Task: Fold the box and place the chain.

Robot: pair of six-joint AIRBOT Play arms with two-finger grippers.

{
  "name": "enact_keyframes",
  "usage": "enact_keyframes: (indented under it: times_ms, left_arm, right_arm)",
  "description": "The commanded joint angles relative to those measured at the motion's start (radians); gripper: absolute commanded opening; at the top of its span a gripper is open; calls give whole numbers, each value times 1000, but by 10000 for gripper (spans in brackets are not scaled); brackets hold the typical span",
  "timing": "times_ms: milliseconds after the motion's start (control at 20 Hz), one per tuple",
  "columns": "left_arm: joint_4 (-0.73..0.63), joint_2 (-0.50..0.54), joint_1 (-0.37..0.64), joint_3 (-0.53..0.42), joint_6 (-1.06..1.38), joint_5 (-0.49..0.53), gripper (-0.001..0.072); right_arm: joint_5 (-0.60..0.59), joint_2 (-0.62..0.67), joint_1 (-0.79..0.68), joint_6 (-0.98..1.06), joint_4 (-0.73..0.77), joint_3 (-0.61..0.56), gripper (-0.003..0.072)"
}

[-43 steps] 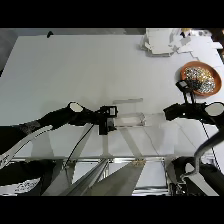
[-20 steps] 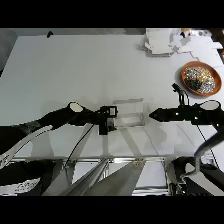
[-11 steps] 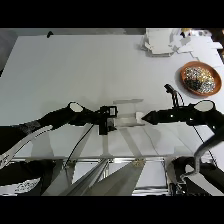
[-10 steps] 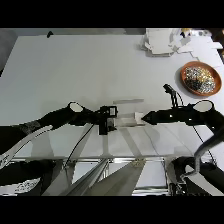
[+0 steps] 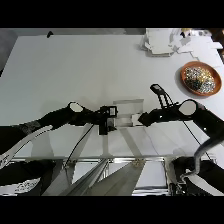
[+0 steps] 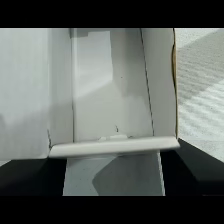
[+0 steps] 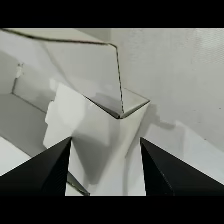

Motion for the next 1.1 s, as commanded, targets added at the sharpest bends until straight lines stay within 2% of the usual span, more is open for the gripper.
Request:
enact_keyframes:
  times_ms: [0, 150, 350, 500, 600, 700, 900, 1050]
  left_arm:
    - [0, 1, 0, 0, 0, 0, 136]
    - [0, 1, 0, 0, 0, 0, 136]
    - [0, 1, 0, 0, 0, 0, 136]
    - [0, 1, 0, 0, 0, 0, 136]
    - [0, 1, 0, 0, 0, 0, 136]
    - [0, 1, 0, 0, 0, 0, 136]
    - [0, 1, 0, 0, 0, 0, 136]
    - [0, 1, 0, 0, 0, 0, 136]
  right_arm:
    - [-51, -6, 105, 215, -198, 41, 478]
    - [-20, -54, 177, 427, -379, 112, 474]
    - [58, -139, 245, 526, -428, 179, 458]
    - [91, -185, 302, 640, -520, 206, 452]
    - [119, -208, 320, 699, -566, 220, 406]
    - [142, -228, 320, 725, -571, 227, 398]
    - [156, -245, 320, 729, -570, 227, 286]
    - [156, -247, 320, 728, -570, 227, 167]
